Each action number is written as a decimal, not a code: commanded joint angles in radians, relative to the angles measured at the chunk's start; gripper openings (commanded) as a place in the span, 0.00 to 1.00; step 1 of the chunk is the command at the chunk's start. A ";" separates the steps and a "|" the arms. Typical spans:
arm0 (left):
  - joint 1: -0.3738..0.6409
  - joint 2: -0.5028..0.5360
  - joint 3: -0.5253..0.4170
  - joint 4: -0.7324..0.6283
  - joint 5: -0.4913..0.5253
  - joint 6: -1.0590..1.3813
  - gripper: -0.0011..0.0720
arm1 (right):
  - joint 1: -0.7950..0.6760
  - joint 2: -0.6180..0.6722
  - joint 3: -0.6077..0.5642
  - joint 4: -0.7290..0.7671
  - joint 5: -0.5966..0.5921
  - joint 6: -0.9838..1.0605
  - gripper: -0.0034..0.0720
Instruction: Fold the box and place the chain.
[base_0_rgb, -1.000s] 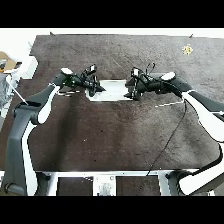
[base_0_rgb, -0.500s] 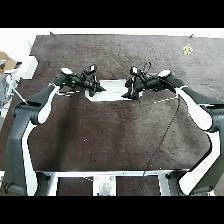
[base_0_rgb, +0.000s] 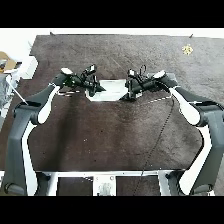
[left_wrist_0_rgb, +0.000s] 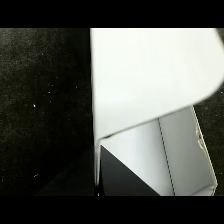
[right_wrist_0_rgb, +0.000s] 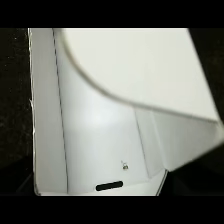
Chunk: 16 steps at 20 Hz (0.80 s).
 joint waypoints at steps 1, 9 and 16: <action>0.000 0.000 0.000 0.000 0.000 0.000 0.03 | 0.010 -0.018 0.020 0.002 0.019 -0.001 0.89; 0.000 0.000 0.000 0.000 0.000 0.000 0.03 | 0.017 -0.018 0.020 -0.047 0.033 -0.001 0.88; 0.000 0.000 0.000 0.000 0.000 0.000 0.03 | 0.016 -0.018 0.020 -0.047 0.025 -0.021 0.80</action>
